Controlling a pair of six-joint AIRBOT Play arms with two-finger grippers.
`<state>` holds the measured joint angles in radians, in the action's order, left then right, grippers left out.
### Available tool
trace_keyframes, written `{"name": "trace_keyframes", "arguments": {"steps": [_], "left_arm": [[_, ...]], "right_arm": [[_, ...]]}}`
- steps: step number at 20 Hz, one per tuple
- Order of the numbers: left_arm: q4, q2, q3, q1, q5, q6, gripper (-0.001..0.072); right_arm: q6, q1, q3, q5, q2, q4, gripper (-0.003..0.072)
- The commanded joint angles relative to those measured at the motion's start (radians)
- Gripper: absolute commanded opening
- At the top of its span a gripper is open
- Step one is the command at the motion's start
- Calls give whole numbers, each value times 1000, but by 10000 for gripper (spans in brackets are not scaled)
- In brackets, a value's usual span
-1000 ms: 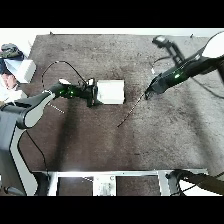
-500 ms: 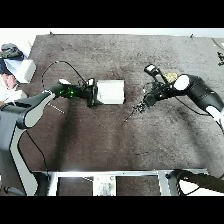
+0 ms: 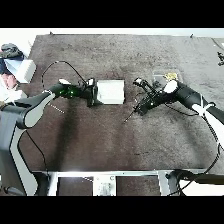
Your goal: Fold the box and place the chain.
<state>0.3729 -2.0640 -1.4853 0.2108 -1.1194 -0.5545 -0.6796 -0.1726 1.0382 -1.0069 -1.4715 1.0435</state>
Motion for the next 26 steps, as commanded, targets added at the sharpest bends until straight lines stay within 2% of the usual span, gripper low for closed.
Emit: {"name": "trace_keyframes", "arguments": {"steps": [1,5,6,7,10,16,19,21,24,25,26], "left_arm": [[0,0,0,-1,0,0,397],[0,0,0,-1,0,0,397],[0,0,0,-1,0,0,397],[0,0,0,-1,0,0,397],[0,0,0,-1,0,0,397],[0,0,0,-1,0,0,397],[0,0,0,-1,0,0,397],[0,0,0,-1,0,0,397],[0,0,0,-1,0,0,397],[0,0,0,-1,0,0,397],[0,0,0,-1,0,0,397]], "right_arm": [[-167,-1,0,-19,-9,-16,237],[-365,-4,0,-1,-10,-11,238],[-395,-11,0,18,-11,20,274],[-462,-25,0,46,-14,88,357],[-626,-73,0,113,-29,256,358],[-690,-106,4,188,-69,212,357],[-719,-107,11,183,-70,205,355],[-735,-116,11,184,-71,206,212],[-735,-145,11,183,-77,213,204],[-735,-153,11,182,-80,228,74],[-735,-159,11,182,-81,238,73]]}}
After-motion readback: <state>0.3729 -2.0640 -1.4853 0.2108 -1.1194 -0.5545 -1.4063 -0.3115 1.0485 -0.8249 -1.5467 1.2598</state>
